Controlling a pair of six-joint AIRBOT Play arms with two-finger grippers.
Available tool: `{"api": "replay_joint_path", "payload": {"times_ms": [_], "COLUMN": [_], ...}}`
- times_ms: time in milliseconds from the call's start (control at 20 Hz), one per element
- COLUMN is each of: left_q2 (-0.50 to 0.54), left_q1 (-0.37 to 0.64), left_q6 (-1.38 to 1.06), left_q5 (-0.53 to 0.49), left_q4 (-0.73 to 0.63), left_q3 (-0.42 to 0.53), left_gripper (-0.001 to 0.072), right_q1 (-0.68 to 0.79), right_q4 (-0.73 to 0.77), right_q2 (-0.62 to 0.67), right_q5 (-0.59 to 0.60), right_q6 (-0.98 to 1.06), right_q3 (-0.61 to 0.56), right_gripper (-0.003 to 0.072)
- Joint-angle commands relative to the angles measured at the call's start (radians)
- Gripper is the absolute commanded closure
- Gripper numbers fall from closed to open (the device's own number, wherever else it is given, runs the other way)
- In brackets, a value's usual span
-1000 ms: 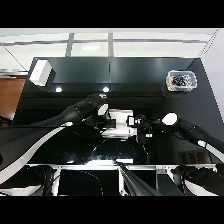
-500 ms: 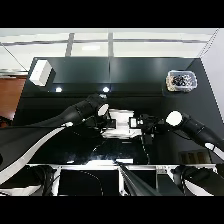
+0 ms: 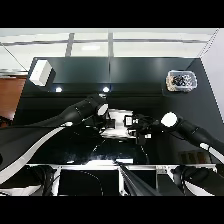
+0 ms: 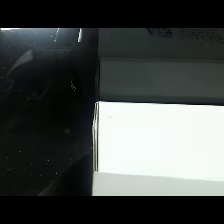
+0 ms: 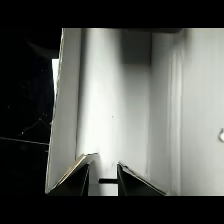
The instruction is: Fold the box and place the chain.
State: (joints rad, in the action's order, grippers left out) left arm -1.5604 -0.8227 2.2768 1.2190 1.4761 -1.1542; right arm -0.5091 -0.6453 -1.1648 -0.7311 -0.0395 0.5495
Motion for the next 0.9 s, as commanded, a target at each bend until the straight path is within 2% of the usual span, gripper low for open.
{"api": "replay_joint_path", "payload": {"times_ms": [0, 300, 350, 400, 450, 500, 550, 600, 650, 700, 750, 850], "left_q2": [-0.001, -0.001, -0.001, -0.001, -0.001, -0.001, -0.001, -0.001, -0.001, -0.001, -0.001, -0.001], "left_q1": [-0.001, -0.001, -0.001, -0.001, -0.001, -0.001, -0.001, -0.002, -0.003, -0.005, -0.006, -0.005], "left_q6": [0.001, 0.001, 0.001, 0.001, 0.001, 0.001, 0.001, 0.0, 0.0, 0.0, 0.0, 0.0], "left_q5": [-0.003, -0.002, -0.002, -0.002, -0.002, -0.002, -0.002, -0.002, -0.002, -0.002, -0.004, -0.004], "left_q4": [-0.004, -0.004, -0.004, -0.004, -0.004, -0.004, -0.004, -0.004, -0.004, -0.004, -0.004, -0.003], "left_q3": [0.0, 0.0, 0.0, 0.0, 0.0, 0.0, 0.0, 0.0, 0.0, 0.0, 0.0, 0.0], "left_gripper": [0.0682, 0.0682, 0.0681, 0.0681, 0.0682, 0.0682, 0.0681, 0.0681, 0.0682, 0.0682, 0.0681, 0.0681], "right_q1": [-0.014, -0.014, -0.014, -0.014, -0.014, -0.014, -0.014, -0.014, -0.014, -0.014, -0.014, -0.013], "right_q4": [0.05, 0.05, 0.051, 0.05, 0.047, 0.043, 0.044, 0.047, 0.047, 0.045, 0.043, 0.043], "right_q2": [-0.014, -0.023, -0.023, -0.023, -0.023, -0.022, -0.022, -0.023, -0.022, -0.022, -0.022, -0.013], "right_q5": [0.019, 0.021, 0.026, 0.033, 0.033, 0.032, 0.032, 0.034, 0.041, 0.042, 0.041, 0.043], "right_q6": [0.011, 0.014, 0.015, 0.027, 0.034, 0.033, 0.034, 0.034, 0.036, 0.036, 0.035, 0.056], "right_q3": [0.0, 0.0, 0.0, 0.0, 0.0, 0.0, 0.0, 0.0, 0.0, 0.0, 0.0, 0.001], "right_gripper": [0.0485, 0.0481, 0.032, 0.0253, 0.0306, 0.0494, 0.0494, 0.0447, 0.0331, 0.0417, 0.0663, 0.0672]}}
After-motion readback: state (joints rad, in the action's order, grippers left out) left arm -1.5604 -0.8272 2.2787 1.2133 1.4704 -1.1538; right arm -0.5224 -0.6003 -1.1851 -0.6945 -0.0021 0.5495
